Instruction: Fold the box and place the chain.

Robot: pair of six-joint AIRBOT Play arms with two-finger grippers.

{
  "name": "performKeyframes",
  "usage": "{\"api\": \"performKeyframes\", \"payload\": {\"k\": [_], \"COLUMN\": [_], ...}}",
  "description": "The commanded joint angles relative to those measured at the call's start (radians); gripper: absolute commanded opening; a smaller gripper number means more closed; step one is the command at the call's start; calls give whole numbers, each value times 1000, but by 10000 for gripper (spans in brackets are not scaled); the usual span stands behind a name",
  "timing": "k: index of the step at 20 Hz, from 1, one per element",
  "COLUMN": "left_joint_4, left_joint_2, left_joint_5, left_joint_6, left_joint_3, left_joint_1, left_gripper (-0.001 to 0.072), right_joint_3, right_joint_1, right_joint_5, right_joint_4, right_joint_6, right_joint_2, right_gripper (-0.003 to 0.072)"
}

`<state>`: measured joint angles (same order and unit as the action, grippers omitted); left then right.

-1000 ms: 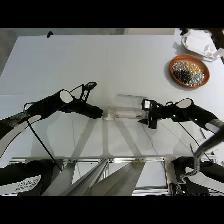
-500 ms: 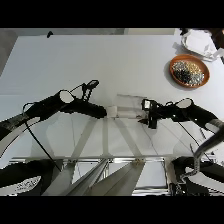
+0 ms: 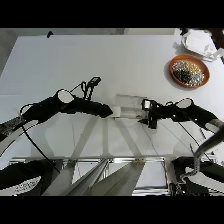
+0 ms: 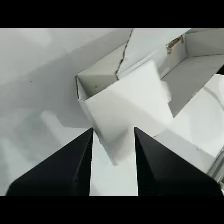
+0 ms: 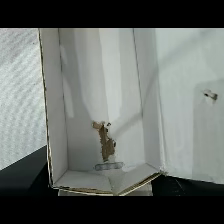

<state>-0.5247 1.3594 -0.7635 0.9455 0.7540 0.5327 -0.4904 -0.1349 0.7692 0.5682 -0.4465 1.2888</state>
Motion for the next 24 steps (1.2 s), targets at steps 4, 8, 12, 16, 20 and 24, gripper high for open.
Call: {"api": "performKeyframes", "payload": {"k": [4,8,12,16,20,24], "left_joint_4": [41,38,-17,-309,-526,-620], "left_joint_2": [-2,-2,5,51,73,89], "left_joint_5": [24,36,109,67,7,-17], "left_joint_6": [-7,-6,57,342,544,639], "left_joint_3": [2,3,29,140,221,280], "left_joint_1": [34,49,81,129,181,229], "left_gripper": [297,398,396,396,396,396], "right_joint_3": [-1,-1,-1,-1,-1,-1], "right_joint_1": [0,0,0,0,0,0], "right_joint_5": [0,0,0,0,0,0], "right_joint_4": [0,0,0,0,0,0], "right_joint_6": [0,0,0,0,0,0], "right_joint_2": [-1,-1,-1,-1,-1,-1], "right_gripper": [278,278,278,278,278,278]}}
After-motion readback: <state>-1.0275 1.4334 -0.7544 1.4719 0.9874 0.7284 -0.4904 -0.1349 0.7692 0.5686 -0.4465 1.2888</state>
